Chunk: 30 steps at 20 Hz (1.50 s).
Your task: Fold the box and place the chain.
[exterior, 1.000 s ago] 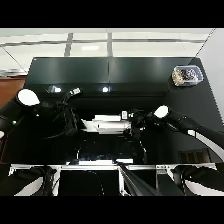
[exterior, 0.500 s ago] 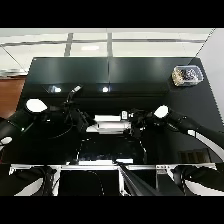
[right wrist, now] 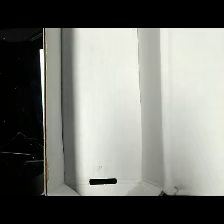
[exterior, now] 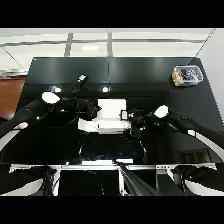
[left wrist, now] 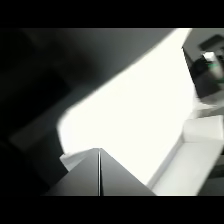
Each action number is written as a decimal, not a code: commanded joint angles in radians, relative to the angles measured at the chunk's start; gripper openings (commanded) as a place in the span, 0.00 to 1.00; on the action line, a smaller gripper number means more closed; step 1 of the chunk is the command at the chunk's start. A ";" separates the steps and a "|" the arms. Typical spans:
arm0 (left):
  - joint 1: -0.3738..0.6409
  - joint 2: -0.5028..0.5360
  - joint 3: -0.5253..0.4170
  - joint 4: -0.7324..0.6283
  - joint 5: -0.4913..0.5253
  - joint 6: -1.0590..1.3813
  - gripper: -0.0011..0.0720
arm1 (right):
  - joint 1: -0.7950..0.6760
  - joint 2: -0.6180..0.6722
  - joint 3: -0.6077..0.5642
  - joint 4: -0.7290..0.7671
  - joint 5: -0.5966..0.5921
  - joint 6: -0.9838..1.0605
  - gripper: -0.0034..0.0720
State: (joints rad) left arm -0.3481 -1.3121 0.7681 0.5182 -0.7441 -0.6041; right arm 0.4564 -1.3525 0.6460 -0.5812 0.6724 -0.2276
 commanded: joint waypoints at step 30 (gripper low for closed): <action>-0.117 0.212 -0.177 0.446 0.083 0.509 0.99 | 0.001 -0.001 -0.001 0.000 0.000 0.000 0.33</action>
State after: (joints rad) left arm -0.4049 -1.0073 0.5732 0.9497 -0.7349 -0.1505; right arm 0.4564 -1.3525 0.6456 -0.5816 0.6727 -0.2279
